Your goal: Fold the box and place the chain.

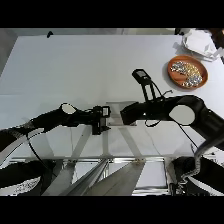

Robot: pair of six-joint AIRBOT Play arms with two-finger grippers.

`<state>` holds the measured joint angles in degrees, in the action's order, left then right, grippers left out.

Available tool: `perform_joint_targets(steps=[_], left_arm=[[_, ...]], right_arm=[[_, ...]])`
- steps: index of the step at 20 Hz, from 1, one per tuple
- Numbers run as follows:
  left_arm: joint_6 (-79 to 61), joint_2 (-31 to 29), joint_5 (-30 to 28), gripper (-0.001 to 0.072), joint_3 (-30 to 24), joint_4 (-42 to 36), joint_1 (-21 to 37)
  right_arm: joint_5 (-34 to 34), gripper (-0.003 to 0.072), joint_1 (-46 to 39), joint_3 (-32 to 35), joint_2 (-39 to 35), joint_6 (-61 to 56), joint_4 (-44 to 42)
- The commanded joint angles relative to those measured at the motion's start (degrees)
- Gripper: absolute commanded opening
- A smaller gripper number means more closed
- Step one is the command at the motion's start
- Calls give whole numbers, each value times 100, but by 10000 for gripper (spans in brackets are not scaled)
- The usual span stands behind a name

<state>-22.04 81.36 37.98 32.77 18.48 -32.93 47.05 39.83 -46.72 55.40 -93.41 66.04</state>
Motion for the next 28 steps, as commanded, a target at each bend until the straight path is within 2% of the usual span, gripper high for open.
perform_joint_targets(steps=[1,2,3,10,11,12,13,17,20,24,26,28], left_arm=[[0,-4,0,271,-2,0,-2],[0,-4,0,271,-2,0,-2],[0,-4,-2,271,-2,0,-2],[0,-4,-2,271,-2,0,-2],[0,-4,0,271,-2,0,-2],[0,-7,-2,271,-2,0,-2],[0,-7,-2,271,-2,0,-2],[0,-7,-2,271,-2,0,-2],[0,-7,0,271,-2,0,-2],[0,-7,-2,271,-2,0,-2],[0,-7,-2,271,-2,0,-2],[0,-7,-2,271,-2,0,-2]], right_arm=[[-507,16,326,44,402,-302,302],[-597,20,374,44,568,-308,291],[-614,58,411,44,715,-361,297],[-678,62,437,44,1040,-575,732],[-675,105,437,44,1040,-575,732],[-675,214,437,48,1040,-575,732],[-675,239,437,55,1040,-560,732],[-428,265,431,52,964,-428,756],[79,268,393,50,455,-271,1139],[1069,268,-404,50,-352,-271,1974],[1294,268,-997,55,-400,-258,2415],[1276,267,-1587,57,-205,153,2509]])
